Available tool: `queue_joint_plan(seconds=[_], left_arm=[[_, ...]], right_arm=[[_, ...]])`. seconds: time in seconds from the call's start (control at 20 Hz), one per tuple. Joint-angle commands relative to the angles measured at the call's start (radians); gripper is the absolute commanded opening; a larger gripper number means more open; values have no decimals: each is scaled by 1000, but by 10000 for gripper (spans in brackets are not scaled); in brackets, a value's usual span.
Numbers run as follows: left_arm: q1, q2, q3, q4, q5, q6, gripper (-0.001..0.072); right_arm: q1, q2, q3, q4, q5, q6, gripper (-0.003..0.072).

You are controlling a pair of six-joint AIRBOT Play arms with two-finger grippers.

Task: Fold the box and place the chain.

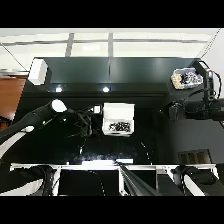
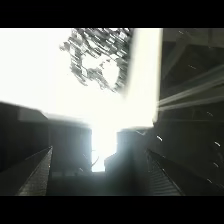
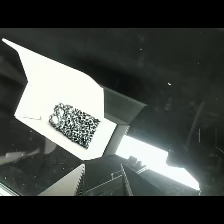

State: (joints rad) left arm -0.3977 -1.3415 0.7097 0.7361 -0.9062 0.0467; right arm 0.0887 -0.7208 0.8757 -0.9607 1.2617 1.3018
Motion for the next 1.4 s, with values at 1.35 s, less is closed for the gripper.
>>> queue_joint_plan(seconds=[1.35], left_arm=[[-83, -82, 55, -33, 41, 84, 694]], right_arm=[[1, -1, 0, -1, -57, 7, 274]])
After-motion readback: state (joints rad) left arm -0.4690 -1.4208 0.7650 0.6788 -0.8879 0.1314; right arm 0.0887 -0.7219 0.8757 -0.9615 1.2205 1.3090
